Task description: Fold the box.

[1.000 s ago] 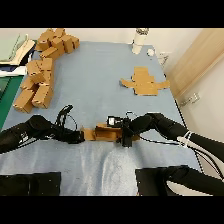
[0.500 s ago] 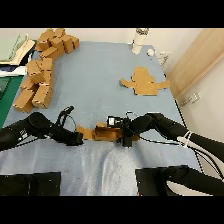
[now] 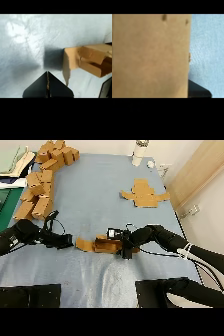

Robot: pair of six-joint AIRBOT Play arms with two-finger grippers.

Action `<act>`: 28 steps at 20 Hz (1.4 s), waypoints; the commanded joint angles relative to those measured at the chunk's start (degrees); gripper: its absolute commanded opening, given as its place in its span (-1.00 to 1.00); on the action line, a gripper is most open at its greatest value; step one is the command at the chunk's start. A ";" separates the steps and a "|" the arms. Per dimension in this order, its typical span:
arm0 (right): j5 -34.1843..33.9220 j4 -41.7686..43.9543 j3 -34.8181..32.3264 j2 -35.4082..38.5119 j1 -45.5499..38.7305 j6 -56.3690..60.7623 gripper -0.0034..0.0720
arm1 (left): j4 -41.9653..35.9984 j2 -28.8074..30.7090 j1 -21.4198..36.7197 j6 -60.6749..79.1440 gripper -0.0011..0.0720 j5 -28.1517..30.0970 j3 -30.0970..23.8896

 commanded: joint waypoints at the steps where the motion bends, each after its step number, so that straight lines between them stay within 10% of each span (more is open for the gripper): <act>1: 0.00 0.02 -0.02 0.00 0.02 0.00 0.46 | -4.74 -4.02 -2.54 3.96 -0.94 3.04 1.14; 11: 0.00 0.02 -0.02 0.00 0.02 0.00 0.46 | -5.66 -7.56 -9.25 3.85 -0.94 9.64 1.40; 28: 0.00 0.02 -0.02 0.00 0.02 0.00 0.46 | -7.34 -7.39 -10.80 7.85 -0.93 -8.90 10.75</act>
